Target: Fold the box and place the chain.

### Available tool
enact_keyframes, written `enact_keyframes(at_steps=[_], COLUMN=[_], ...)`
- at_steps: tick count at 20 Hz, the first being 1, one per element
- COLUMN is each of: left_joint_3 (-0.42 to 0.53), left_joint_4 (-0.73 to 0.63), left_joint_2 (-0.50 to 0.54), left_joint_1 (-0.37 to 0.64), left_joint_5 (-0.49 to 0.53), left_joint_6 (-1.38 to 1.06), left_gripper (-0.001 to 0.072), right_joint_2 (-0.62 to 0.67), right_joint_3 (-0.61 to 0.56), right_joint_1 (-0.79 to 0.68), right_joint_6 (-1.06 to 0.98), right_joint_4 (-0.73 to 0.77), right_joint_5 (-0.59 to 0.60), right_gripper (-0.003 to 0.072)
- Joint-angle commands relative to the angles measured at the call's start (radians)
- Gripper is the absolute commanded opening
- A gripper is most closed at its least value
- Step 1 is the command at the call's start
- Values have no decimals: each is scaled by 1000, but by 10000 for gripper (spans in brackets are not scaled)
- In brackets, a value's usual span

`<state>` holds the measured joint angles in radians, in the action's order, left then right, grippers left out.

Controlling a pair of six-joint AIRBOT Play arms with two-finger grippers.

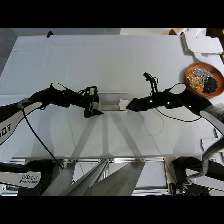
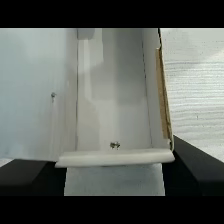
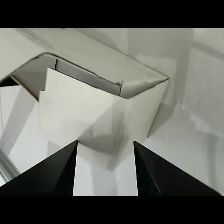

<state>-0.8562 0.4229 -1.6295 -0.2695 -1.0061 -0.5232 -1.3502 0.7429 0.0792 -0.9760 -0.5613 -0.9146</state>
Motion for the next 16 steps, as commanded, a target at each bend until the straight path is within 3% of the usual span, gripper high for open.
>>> enact_keyframes(at_steps=[1, 7, 16], left_joint_3=[0, 0, 0], left_joint_4=[0, 0, 0], left_joint_2=[0, 0, 0], left_joint_1=[0, 0, 0], left_joint_5=[0, 0, 0], left_joint_6=[0, 0, 0], left_gripper=[276, 276, 276], right_joint_2=[2, 2, 2], right_joint_3=[0, 0, 1], right_joint_1=[37, 92, 107], right_joint_6=[-49, -219, -280], right_joint_4=[-27, -234, -204], right_joint_5=[69, 185, 216], right_gripper=[399, 399, 416])
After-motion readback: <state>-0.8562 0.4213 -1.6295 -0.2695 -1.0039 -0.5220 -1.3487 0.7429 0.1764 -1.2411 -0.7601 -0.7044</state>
